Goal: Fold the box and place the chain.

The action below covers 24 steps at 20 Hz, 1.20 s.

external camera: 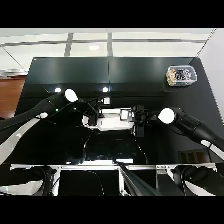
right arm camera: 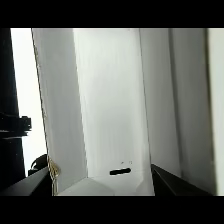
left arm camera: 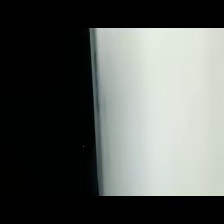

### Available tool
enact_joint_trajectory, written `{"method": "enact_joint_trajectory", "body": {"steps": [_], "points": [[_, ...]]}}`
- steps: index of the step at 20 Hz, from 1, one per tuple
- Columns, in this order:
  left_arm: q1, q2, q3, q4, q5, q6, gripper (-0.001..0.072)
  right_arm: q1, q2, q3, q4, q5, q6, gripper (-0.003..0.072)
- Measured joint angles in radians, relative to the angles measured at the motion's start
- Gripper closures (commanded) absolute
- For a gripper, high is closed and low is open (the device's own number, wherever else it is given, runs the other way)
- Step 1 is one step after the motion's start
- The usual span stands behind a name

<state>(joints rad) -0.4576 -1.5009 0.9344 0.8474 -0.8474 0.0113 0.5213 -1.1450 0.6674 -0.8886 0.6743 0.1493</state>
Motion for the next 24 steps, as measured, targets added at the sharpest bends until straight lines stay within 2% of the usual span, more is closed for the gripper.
{"method": "enact_joint_trajectory", "body": {"steps": [6, 12, 14, 16, 18, 21, 24], "points": [[0.0, 0.0, 0.0, 0.0, 0.0, 0.0, 0.0684, -0.114, 0.021, 0.0, 0.111, -0.025, -0.02, -0.0008], [0.0, 0.0, 0.0, 0.0, -0.002, 0.0, 0.0684, -0.171, -0.031, 0.0, 0.229, -0.021, -0.123, -0.0008], [0.0, 0.0, 0.0, 0.0, -0.002, 0.0, 0.0685, -0.177, -0.039, 0.0, 0.205, -0.015, -0.151, -0.0009], [0.0, 0.0, 0.0, 0.0, -0.002, 0.0, 0.0684, -0.18, -0.04, 0.0, 0.114, -0.003, -0.131, -0.0008], [0.0, 0.0, 0.0, 0.0, -0.002, 0.0, 0.0684, -0.18, -0.04, -0.003, 0.044, 0.069, -0.061, -0.0009], [0.0, 0.0, 0.0, 0.0, -0.002, 0.0, 0.0685, -0.155, -0.039, -0.019, 0.029, 0.173, 0.019, -0.0009], [0.0, 0.0, 0.0, 0.0, -0.002, 0.0, 0.0684, -0.102, -0.04, -0.05, 0.039, 0.175, 0.047, -0.0009]]}}
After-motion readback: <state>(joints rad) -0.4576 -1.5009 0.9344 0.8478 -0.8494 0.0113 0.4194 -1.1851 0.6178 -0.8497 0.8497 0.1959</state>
